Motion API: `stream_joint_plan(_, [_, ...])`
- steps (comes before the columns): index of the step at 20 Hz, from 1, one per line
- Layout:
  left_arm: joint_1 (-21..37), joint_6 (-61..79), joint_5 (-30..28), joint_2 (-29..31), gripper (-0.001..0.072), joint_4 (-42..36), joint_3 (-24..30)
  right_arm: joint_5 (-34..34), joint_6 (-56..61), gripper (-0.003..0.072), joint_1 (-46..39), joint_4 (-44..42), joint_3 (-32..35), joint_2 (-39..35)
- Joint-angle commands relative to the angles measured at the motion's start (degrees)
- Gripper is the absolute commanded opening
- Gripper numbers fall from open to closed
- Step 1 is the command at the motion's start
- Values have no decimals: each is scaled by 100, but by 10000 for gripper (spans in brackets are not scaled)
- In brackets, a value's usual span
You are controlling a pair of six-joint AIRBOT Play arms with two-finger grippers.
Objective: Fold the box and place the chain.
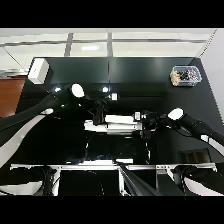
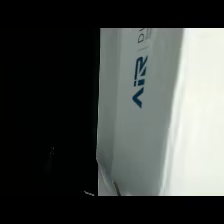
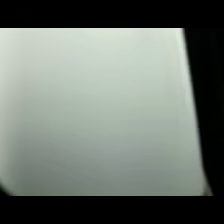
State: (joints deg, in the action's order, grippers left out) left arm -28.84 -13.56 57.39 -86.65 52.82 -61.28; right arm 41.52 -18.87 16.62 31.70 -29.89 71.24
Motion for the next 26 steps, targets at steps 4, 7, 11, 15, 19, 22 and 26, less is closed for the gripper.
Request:
stream_joint_plan(4, [640, -2898, 1346, 1040, 613, 1453, 9, 7, -2, 473, 4, -4, -2, 4])
stream_joint_plan(7, [901, -3766, 2686, 1045, 33, 549, 264, 9, -2, 473, 4, -4, -2, 4])
stream_joint_plan(11, [553, -2564, 1725, 1047, 22, -2046, 1346, 2, -4, 473, 4, -9, -2, 4])
stream_joint_plan(15, [323, -1617, -236, 1049, 22, -3650, 1456, 2, -2, 473, 4, -9, -2, 4])
stream_joint_plan(19, [280, -1661, -2208, 962, 22, -3427, 1456, 2, -2, 473, 4, -9, -2, 4])
stream_joint_plan(22, [271, -2227, -2129, 619, 22, -2675, 1456, 2, -2, 473, 4, -9, -2, 4])
stream_joint_plan(26, [219, -2826, -1766, 155, 22, -2216, 1458, 2, -2, 473, 4, -9, -2, 2])
